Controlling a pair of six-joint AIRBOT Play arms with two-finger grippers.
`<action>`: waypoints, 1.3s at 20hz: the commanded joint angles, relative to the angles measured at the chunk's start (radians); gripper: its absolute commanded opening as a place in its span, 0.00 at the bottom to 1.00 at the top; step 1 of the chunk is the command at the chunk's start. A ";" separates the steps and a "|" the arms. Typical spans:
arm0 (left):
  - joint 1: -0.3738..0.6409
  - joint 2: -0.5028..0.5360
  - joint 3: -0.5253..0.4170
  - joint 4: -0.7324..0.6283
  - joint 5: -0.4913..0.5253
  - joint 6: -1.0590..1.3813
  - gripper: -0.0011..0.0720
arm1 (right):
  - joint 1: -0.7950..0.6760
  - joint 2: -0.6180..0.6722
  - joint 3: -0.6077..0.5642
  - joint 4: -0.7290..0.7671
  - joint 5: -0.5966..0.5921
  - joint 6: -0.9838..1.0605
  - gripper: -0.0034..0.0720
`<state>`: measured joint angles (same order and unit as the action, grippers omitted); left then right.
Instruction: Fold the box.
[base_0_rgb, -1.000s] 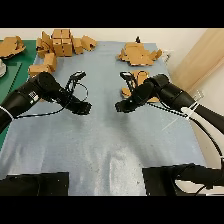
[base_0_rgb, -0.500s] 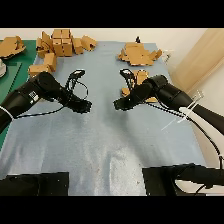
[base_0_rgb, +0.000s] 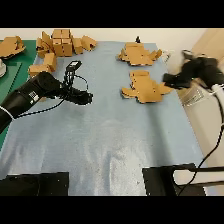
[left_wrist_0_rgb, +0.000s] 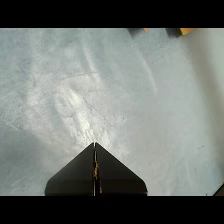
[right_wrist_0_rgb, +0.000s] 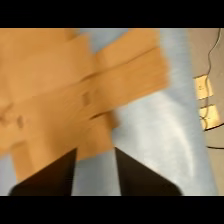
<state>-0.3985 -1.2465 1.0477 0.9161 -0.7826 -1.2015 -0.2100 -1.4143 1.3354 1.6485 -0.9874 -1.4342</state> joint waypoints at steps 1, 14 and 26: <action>0.000 0.000 0.000 -0.004 0.025 0.000 0.03 | -0.322 -0.120 0.090 0.376 0.068 -0.183 0.65; 0.000 0.000 0.000 -0.004 0.024 0.000 0.03 | -0.349 -0.394 0.151 0.665 0.087 -0.557 0.53; 0.000 0.000 0.000 -0.004 0.022 0.000 0.03 | -0.270 -0.367 0.151 0.664 0.024 -0.582 0.25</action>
<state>-0.3985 -1.2465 1.0477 0.9119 -0.7601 -1.2018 -0.4854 -1.7973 1.4857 2.3108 -0.9222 -2.0136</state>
